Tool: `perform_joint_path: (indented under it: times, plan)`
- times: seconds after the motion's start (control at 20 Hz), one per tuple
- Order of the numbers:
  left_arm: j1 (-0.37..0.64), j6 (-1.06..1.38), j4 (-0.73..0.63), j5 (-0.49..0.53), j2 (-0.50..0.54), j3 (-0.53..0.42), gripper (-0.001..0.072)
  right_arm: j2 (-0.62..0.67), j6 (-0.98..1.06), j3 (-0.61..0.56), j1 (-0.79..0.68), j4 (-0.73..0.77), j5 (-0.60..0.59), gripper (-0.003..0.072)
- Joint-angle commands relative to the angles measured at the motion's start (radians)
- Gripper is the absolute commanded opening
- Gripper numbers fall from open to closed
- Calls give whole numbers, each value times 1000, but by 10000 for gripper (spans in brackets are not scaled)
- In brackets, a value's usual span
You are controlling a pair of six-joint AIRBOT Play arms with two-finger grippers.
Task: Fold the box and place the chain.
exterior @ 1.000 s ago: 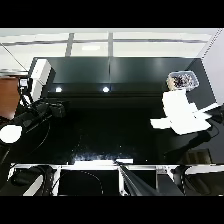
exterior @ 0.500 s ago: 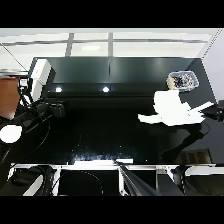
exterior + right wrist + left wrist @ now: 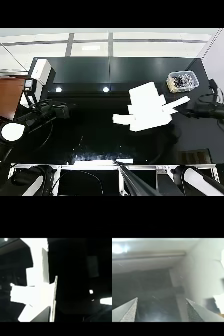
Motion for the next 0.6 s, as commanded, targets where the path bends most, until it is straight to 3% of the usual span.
perform_joint_path:
  times: [0.0, 0.2, 0.35, 0.55]
  plan:
    - [-50, 0, -74, -103, -12, 0, 700, 204, -2, -170, 166, 80, -135, 43]
    - [-124, -1, -150, -165, -95, 0, 700, 305, -156, -306, 308, 240, -182, 43]
    - [-123, 45, -385, -206, -232, 0, 700, 309, -266, -349, 405, 278, -247, 43]
    - [-124, 298, -652, -265, -438, 2, 700, 309, -325, -359, 507, 282, -273, 43]
